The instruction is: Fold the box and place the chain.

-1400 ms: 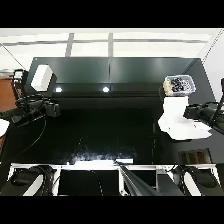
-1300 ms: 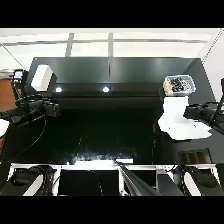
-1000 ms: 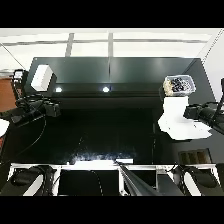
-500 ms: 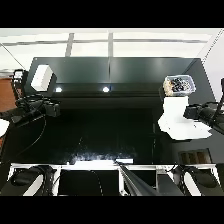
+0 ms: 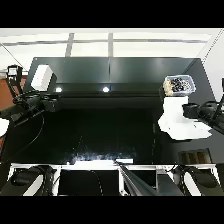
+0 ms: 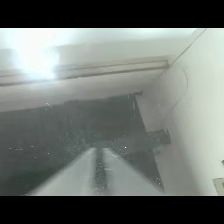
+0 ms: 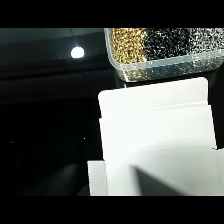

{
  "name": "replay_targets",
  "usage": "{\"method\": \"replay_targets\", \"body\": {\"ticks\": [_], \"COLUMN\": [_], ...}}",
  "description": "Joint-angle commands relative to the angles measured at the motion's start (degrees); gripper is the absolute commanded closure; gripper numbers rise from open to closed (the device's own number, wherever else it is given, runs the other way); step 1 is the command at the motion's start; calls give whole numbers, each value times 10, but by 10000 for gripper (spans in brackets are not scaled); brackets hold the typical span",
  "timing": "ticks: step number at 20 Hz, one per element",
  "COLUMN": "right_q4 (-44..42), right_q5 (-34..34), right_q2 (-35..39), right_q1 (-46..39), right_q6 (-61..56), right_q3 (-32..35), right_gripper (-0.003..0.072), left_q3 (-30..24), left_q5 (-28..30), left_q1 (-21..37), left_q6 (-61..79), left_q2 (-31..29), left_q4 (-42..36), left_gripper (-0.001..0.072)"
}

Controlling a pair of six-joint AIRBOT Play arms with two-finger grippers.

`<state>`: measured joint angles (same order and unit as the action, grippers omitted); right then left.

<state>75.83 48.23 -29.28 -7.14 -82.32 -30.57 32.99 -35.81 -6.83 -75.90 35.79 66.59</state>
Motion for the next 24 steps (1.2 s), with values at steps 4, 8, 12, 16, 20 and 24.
{"method": "replay_targets", "body": {"ticks": [4, 8, 12, 16, 20, 24], "right_q4": [242, 298, 130, -79, -35, 23], "right_q5": [54, 85, 116, 253, 326, 325], "right_q2": [-47, -176, -318, -466, -586, -618], "right_q1": [-45, -217, -398, -454, -407, -363], "right_q6": [-218, -201, -48, 257, 274, 269], "right_q3": [-23, -114, -221, -303, -366, -398], "right_gripper": [-26, -26, -26, -25, -23, 83], "left_q3": [0, 0, 0, 0, 0, 0], "left_q5": [-10, -14, -21, -24, -23, -23], "left_q1": [-3, -3, -3, -3, -3, -3], "left_q6": [-4, -4, -4, -5, -5, -5], "left_q2": [7, 10, 11, 12, 12, 12], "left_q4": [1, 1, 1, 0, 0, -9], "left_gripper": [2, 2, 2, 2, 3, 3]}}
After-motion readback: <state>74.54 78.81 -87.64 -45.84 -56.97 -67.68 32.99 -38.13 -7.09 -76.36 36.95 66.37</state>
